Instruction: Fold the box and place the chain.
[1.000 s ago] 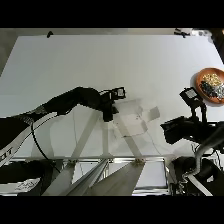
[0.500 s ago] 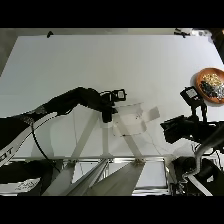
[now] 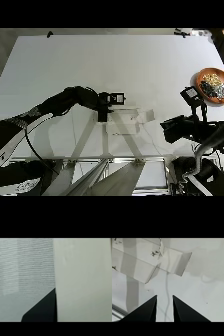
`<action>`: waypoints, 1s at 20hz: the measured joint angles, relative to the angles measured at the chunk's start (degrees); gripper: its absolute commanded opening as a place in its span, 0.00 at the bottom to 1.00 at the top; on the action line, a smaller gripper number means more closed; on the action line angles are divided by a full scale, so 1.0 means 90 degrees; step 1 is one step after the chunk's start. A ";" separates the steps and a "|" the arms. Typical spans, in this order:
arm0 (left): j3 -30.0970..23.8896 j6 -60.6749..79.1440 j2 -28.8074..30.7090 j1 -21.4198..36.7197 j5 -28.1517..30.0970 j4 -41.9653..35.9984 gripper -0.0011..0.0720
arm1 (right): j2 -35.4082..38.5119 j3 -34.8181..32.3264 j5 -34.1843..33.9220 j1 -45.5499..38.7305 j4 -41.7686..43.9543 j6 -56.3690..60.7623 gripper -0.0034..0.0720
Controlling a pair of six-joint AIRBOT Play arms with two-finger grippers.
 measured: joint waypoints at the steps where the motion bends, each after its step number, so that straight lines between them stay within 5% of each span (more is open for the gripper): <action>1: 0.0000 0.0000 0.0005 0.0000 -0.0005 0.0000 0.02 | 0.0000 0.0000 -0.0017 0.0000 0.0002 0.0000 0.34; 14: 0.0005 0.0000 -0.0197 0.0000 -0.0214 -0.0177 0.03 | 0.0000 0.0000 -0.0056 0.0000 0.0007 0.0000 0.34; 16: 0.0005 -0.0002 -0.0226 0.0000 -0.0158 -0.0192 0.15 | 0.0000 0.0000 -0.0056 0.0000 0.0007 0.0000 0.34; 20: 0.0000 -0.0019 -0.0248 -0.0002 0.0104 -0.0189 0.16 | 0.0000 0.0000 -0.0056 0.0000 0.0007 -0.0012 0.34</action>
